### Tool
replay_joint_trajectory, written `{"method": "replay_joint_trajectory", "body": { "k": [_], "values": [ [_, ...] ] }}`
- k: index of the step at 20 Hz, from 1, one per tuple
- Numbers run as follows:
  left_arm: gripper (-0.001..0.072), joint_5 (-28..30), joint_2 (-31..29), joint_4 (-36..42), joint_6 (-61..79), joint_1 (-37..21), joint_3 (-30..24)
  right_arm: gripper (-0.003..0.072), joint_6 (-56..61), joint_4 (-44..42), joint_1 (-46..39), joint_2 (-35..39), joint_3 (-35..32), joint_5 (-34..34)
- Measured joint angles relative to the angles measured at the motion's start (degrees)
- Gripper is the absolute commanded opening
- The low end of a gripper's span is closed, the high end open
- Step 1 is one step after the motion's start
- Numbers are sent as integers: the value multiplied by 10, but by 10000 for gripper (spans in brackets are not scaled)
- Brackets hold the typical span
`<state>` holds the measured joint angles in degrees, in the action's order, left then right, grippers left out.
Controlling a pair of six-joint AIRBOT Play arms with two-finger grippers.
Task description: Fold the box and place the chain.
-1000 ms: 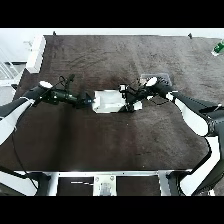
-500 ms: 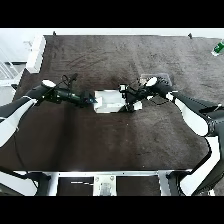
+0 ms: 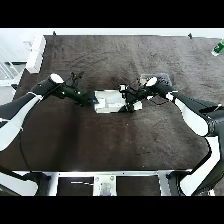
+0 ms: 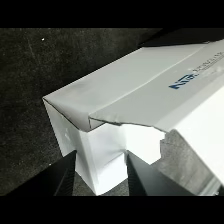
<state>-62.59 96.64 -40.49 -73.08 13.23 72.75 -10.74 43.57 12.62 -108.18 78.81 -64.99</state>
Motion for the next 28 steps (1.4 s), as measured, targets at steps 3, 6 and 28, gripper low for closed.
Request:
{"method": "replay_joint_trajectory", "body": {
  "k": [3, 6, 28],
  "values": [
    [356, 1, 0, -56, -49, 23, 24, 495, 0, 0, 0, 0, 0, 0],
    [356, 3, 0, -115, -101, 47, 47, 495, 0, 0, 0, 0, 0, 0],
    [316, -2, 29, -405, -375, 156, 135, 495, 0, 0, 0, 0, 0, 0]
  ]
}}
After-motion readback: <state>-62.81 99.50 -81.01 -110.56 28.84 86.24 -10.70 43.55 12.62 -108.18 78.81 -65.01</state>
